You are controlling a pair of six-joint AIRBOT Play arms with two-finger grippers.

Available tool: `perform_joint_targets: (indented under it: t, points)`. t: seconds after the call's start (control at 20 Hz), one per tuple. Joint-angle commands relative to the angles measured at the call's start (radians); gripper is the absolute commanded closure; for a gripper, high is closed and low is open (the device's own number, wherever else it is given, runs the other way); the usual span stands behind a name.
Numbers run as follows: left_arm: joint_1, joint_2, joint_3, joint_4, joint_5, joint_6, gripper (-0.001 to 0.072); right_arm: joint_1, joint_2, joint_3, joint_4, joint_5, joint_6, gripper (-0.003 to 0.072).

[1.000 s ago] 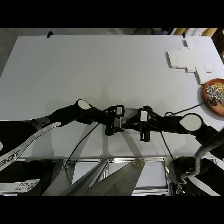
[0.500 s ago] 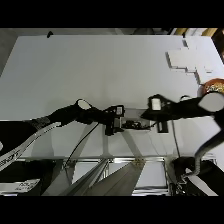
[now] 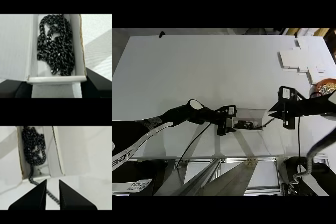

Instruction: Fold the box and place the chain.

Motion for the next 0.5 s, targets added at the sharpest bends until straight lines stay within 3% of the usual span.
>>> perform_joint_targets:
  t: [0.0, 0.25, 0.45]
  points:
    - [0.000, 0.001, 0.000, 0.000, 0.000, 0.000, 0.0397, 0.008, -0.038, -0.088, -0.006, -0.081, -0.110, 0.0510]
    - [0.000, 0.001, 0.000, 0.000, 0.000, 0.000, 0.0397, 0.041, -0.049, -0.227, -0.042, -0.214, -0.227, 0.0509]
    - [0.000, 0.001, 0.000, 0.000, 0.000, 0.000, 0.0397, 0.041, -0.112, -0.253, -0.056, -0.251, -0.243, 0.0400]
